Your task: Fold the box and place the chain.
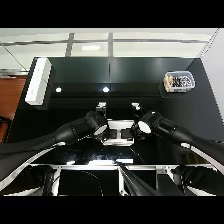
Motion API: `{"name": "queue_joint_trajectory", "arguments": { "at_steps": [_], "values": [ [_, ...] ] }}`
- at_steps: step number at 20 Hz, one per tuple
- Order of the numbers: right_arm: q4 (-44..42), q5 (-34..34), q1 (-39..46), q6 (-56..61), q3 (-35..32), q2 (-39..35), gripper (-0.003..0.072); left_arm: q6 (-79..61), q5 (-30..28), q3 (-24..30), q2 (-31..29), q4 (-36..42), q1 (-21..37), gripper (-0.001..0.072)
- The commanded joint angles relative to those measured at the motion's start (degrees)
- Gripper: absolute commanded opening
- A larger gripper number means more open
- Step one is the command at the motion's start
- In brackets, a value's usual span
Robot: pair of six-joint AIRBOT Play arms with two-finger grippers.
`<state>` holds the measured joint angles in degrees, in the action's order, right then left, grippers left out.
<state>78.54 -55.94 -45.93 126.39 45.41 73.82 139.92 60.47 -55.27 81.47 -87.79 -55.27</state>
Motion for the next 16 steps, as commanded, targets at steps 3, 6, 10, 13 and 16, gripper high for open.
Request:
{"name": "queue_joint_trajectory", "arguments": {
  "at_steps": [3, 6, 10, 13, 16],
  "values": [
    [0.98, -1.49, -0.31, 2.23, 0.76, 1.95, 0.0186, -0.02, 0.04, 0.0, 0.0, -0.02, 0.0, 0.0026],
    [0.96, -1.46, -0.31, 2.25, 0.76, 1.95, 0.0044, -0.02, 0.04, 0.0, 0.0, -0.02, 0.0, 0.0026],
    [0.79, -1.51, -0.31, 2.25, 0.79, 1.95, 0.0013, -0.02, 0.02, 0.0, 0.0, -0.02, 0.0, 0.0026],
    [0.94, -1.68, -0.31, 1.4, 1.7, 1.92, 0.0014, -0.02, 0.02, 0.0, 0.0, 0.0, 0.0, 0.0026],
    [0.98, -1.75, -0.26, 1.11, 3.98, 1.92, 0.0209, -0.02, 0.02, 0.0, 0.0, 0.0, 0.0, 0.0026]
  ]
}}
